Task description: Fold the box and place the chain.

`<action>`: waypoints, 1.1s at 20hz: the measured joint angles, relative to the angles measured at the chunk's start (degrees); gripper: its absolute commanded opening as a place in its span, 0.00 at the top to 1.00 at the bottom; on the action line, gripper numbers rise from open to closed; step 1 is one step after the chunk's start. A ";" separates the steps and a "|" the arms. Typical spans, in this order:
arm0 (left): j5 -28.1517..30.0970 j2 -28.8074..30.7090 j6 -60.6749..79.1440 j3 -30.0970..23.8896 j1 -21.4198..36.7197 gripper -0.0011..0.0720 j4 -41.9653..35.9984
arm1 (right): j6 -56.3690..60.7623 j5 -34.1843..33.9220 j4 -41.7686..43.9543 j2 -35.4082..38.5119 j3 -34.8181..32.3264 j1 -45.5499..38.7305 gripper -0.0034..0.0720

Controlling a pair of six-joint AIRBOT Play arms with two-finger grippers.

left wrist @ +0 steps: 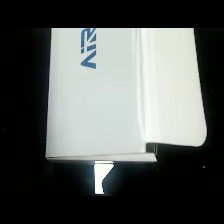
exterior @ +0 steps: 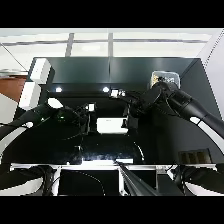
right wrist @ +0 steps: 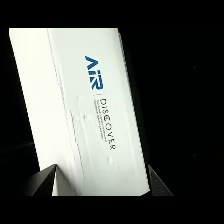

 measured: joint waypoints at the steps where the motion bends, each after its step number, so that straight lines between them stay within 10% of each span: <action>1: 0.00 0.00 0.00 0.00 0.00 0.36 0.00 | 0.44 0.00 -0.63 -0.02 0.00 0.35 0.07; 2: 0.00 0.00 0.00 0.00 0.00 0.36 0.00 | 0.81 0.11 -1.14 0.00 0.00 0.66 0.34; 4: 0.00 0.00 -0.13 0.00 0.00 0.36 -0.02 | 1.75 0.22 -1.90 0.00 0.00 1.05 0.51; 22: 0.00 0.00 0.09 0.00 0.00 0.36 0.00 | 5.64 -0.02 -1.95 0.00 0.00 1.70 0.51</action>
